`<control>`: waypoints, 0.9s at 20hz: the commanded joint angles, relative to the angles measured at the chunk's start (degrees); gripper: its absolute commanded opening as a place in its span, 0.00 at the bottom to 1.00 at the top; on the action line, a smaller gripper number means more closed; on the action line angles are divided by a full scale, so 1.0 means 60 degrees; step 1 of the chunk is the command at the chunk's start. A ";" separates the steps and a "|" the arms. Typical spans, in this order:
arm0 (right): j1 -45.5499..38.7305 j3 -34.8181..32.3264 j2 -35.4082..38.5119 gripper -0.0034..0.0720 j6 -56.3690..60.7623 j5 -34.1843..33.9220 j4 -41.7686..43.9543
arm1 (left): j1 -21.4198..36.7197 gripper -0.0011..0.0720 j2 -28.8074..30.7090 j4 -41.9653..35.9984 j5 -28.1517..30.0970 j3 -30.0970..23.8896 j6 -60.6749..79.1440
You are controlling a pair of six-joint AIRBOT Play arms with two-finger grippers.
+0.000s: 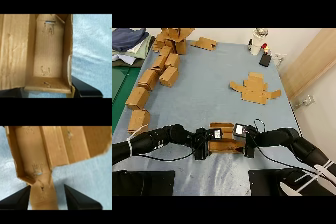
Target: Fold the box.
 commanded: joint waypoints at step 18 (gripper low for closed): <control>0.1173 -0.0029 -0.0590 0.89 -0.1457 0.0743 0.1351 | 0.0000 0.66 0.0004 0.0000 0.0004 -0.0004 0.0000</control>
